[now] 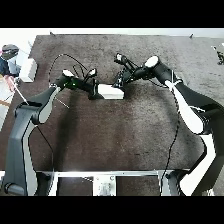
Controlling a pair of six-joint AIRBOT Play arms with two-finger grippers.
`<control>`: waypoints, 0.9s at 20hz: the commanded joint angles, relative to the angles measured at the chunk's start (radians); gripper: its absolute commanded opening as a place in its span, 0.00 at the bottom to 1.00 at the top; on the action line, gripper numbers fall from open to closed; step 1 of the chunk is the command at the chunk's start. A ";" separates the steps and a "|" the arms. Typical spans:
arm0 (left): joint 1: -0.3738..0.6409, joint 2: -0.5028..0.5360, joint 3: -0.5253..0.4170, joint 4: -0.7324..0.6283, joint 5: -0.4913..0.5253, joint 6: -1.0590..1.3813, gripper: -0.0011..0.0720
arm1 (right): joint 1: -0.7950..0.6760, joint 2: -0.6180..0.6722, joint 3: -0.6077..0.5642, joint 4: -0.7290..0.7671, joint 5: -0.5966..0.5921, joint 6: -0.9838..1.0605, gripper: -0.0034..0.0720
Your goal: Fold the box and place the chain.
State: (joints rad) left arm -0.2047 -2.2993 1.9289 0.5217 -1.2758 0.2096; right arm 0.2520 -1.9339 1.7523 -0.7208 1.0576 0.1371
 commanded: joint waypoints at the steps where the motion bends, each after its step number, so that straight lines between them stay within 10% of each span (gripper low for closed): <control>1: 0.001 -0.001 0.000 0.000 0.000 0.000 0.62 | -0.002 0.026 0.001 -0.001 0.017 0.000 0.49; 18: 0.001 -0.001 0.000 0.000 0.001 0.000 0.62 | -0.016 0.076 -0.217 0.206 0.026 -0.121 0.41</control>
State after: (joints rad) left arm -0.2047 -2.2993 1.9289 0.5217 -1.2755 0.2096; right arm 0.2237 -1.8606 1.5757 -0.5396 1.1126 0.0811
